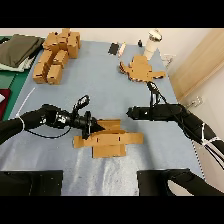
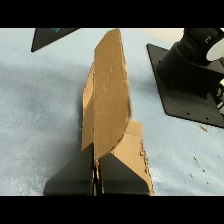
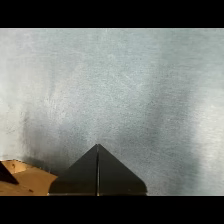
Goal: Fold the box.
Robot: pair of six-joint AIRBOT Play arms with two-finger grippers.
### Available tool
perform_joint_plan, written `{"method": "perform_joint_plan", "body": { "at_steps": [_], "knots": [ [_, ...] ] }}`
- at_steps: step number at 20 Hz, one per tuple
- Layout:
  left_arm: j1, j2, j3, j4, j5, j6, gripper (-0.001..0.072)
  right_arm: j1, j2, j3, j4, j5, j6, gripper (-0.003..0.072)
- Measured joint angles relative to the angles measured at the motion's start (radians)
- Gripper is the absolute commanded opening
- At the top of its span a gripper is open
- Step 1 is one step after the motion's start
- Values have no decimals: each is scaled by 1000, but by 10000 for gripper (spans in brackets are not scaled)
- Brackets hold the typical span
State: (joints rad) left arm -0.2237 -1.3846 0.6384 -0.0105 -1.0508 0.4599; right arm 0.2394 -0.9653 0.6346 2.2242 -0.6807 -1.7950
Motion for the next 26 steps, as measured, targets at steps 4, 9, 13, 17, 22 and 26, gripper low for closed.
{"method": "perform_joint_plan", "body": {
  "at_steps": [4, 9, 13, 17, 22, 26],
  "knots": [
    [-2, -10, 22, 71, 21, -39, 15, 0, 0, 0, 0, 0, 0, 3],
    [-2, -12, 38, 144, 42, -91, 15, 2, 0, 0, 0, 0, 0, 3],
    [-2, -11, 47, 187, 50, -122, 15, 10, 0, 0, -4, 0, 0, 3],
    [-2, -10, 65, 233, 53, -157, 15, 13, 0, 0, -8, 0, 0, 3],
    [-2, 0, 81, 327, 43, -225, 16, 15, 0, 0, -11, -1, 0, 3],
    [-1, 32, 84, 369, 57, -244, 23, 14, 0, 0, -14, -6, 0, 3]
  ]
}}
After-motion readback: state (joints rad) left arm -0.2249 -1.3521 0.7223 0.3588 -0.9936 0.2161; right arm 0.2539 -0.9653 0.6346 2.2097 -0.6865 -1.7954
